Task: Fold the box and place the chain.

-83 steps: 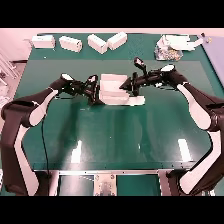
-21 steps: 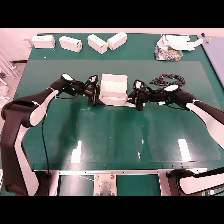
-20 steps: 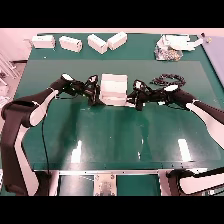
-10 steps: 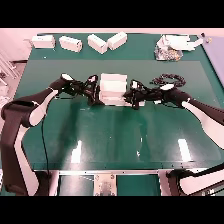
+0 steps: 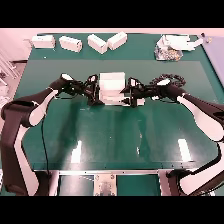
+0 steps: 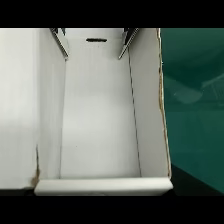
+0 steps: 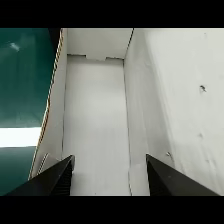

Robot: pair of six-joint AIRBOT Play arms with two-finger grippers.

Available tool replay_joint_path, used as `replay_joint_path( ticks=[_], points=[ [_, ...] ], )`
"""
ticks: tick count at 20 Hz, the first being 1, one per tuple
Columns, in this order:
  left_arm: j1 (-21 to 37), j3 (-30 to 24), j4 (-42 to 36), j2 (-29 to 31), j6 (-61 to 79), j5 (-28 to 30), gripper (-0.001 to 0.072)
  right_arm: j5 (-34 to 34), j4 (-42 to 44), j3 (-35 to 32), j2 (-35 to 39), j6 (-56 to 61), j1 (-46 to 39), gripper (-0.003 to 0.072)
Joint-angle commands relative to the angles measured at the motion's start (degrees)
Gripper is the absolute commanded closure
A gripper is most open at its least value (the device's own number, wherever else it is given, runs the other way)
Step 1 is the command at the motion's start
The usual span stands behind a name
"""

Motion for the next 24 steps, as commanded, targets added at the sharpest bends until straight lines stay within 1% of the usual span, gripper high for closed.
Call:
replay_joint_path(
  ticks=[1, 5, 6, 8, 9, 10, 11, 12, 13, 14, 17, 18, 19, 20, 21, 22, 24],
  points=[
    [-0.04, 0.04, 0.04, 0.02, 0.09, -0.11, 0.0363, 1.27, -2.93, 1.68, -0.85, 0.79, 0.04, 0.0117],
    [-0.04, 0.04, 0.04, 0.02, 0.09, -0.09, 0.0363, 1.25, -7.26, 1.77, -0.85, 4.61, -0.11, 0.0119],
    [-0.04, 0.04, 0.04, 0.02, 0.09, -0.09, 0.0363, 1.27, -8.52, 1.79, -0.81, 5.95, -0.11, 0.0135],
    [-0.04, 0.04, 0.04, 0.02, 0.09, -0.09, 0.0363, 1.27, -11.65, 1.79, -0.5, 9.31, -0.26, 0.0333],
    [-0.04, 0.04, 0.04, 0.02, 0.09, -0.09, 0.0363, 1.31, -12.31, 1.79, -0.39, 11.32, -0.59, 0.0353],
    [-0.04, 0.04, 0.04, 0.02, 0.09, -0.07, 0.0363, 1.31, -12.26, 1.79, -0.22, 12.26, -1.11, 0.0355],
    [-0.04, 0.04, 0.04, 0.02, 0.09, -0.09, 0.0363, 1.29, -12.26, 1.79, 0.09, 13.22, -1.75, 0.0416],
    [-0.04, 0.04, 0.04, 0.02, 0.09, -0.07, 0.0363, 1.31, -12.26, 1.88, 0.46, 13.66, -2.34, 0.0452],
    [-0.04, 0.04, 0.04, 0.02, 0.09, -0.09, 0.0363, 1.31, -12.26, 1.99, 0.87, 14.97, -2.93, 0.0463],
    [-0.04, 0.04, 0.04, 0.02, 0.09, -0.09, 0.0363, 1.31, -12.26, 2.08, 1.51, 16.39, -3.58, 0.0502],
    [-0.04, 0.04, 0.04, 0.02, 0.09, -0.09, 0.0363, 1.33, -12.31, 2.12, 3.74, 20.76, -5.97, 0.0507],
    [-0.04, 0.04, 0.04, 0.02, 0.09, -0.09, 0.0363, 1.33, -12.28, 2.12, 4.37, 23.06, -6.84, 0.0535],
    [-0.04, 0.04, 0.04, 0.02, 0.09, -0.09, 0.0363, 1.33, -12.26, 2.12, 4.9, 26.25, -7.8, 0.0567],
    [-0.04, 0.04, 0.04, 0.02, 0.09, -0.09, 0.0363, 1.33, -12.26, 2.12, 5.33, 30.16, -8.59, 0.057],
    [-0.04, 0.04, 0.04, 0.02, 0.11, -0.09, 0.0363, 1.36, -12.28, 2.12, 5.81, 35.17, -9.44, 0.0644],
    [-0.04, 0.04, 0.04, 0.02, 0.09, -0.09, 0.0363, 1.38, -12.52, 2.12, 6.29, 40.37, -10.25, 0.0671],
    [-0.04, 0.04, 0.04, 0.02, 0.11, -0.09, 0.0363, 2.19, -12.96, 2.14, 7.21, 51.25, -12.22, 0.0671]
  ],
)
